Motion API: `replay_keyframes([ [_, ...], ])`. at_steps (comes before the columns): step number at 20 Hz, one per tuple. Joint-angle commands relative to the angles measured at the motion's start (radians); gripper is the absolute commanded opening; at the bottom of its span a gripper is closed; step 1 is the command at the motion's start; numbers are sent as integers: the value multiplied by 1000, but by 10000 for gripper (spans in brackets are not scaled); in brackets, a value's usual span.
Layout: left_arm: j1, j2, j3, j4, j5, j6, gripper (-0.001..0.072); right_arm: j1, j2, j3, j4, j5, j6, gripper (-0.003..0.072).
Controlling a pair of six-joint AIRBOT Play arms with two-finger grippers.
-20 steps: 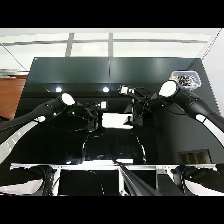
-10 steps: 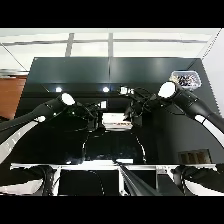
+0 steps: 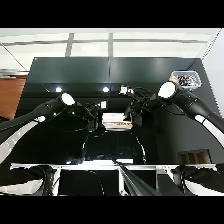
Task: Fold the box and place the chain.
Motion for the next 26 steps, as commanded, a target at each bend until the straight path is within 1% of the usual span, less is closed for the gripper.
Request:
replay_keyframes([
  [1,-1,-1,0,0,0,0,464,1,-1,-1,-4,2,4,235],
  [2,-1,-1,0,0,0,0,464,2,-1,-1,-5,6,4,235],
  [3,-1,-1,0,0,0,0,464,3,-2,-1,-4,12,4,265],
  [26,-1,-1,0,0,0,0,464,12,-1,0,-5,14,23,277],
])
